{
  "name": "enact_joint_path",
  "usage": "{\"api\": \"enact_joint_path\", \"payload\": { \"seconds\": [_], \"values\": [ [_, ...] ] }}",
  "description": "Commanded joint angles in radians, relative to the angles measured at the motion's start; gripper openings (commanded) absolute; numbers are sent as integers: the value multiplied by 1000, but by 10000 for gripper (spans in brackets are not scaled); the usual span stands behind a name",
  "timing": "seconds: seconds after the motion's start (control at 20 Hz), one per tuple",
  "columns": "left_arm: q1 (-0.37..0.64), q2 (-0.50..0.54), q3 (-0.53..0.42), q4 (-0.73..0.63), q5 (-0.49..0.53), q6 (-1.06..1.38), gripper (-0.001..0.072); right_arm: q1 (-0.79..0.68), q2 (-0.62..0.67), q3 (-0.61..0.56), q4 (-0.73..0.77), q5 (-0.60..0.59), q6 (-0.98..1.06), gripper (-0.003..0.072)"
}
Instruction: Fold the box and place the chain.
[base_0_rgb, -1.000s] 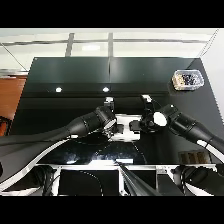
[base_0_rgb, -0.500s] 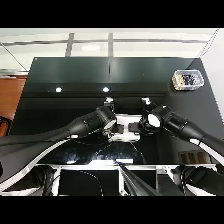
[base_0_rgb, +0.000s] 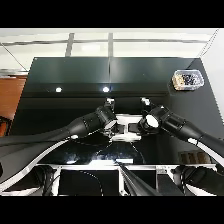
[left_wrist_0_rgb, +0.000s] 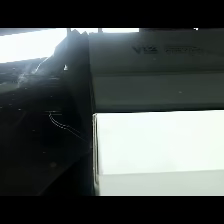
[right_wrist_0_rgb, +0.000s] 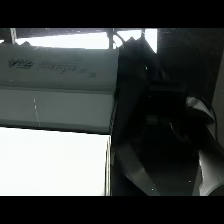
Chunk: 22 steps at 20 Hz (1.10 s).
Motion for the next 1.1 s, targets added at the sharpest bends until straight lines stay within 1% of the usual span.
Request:
{"api": "enact_joint_path", "payload": {
  "seconds": [0.0, 0.05, 0.15, 0.4, 0.5, 1.05],
  "values": [
    [1, 0, 0, 3, -2, 5, 31, 4, -1, 1, -6, -3, -3, 22],
    [1, 0, 0, 3, -2, 5, 31, 4, -1, 1, -6, -3, -5, 26],
    [1, 0, 0, 3, -2, 5, 31, 4, 0, 2, -3, -2, -8, 273],
    [1, 0, 0, 3, -2, 5, 31, 5, 0, 2, 6, -2, -12, 274],
    [1, 0, 0, 3, -2, 5, 31, 5, -1, 2, 6, -6, -11, 248],
    [1, 0, 0, 3, -2, 5, 31, 5, -18, 2, 6, -10, -4, 247]
  ]
}}
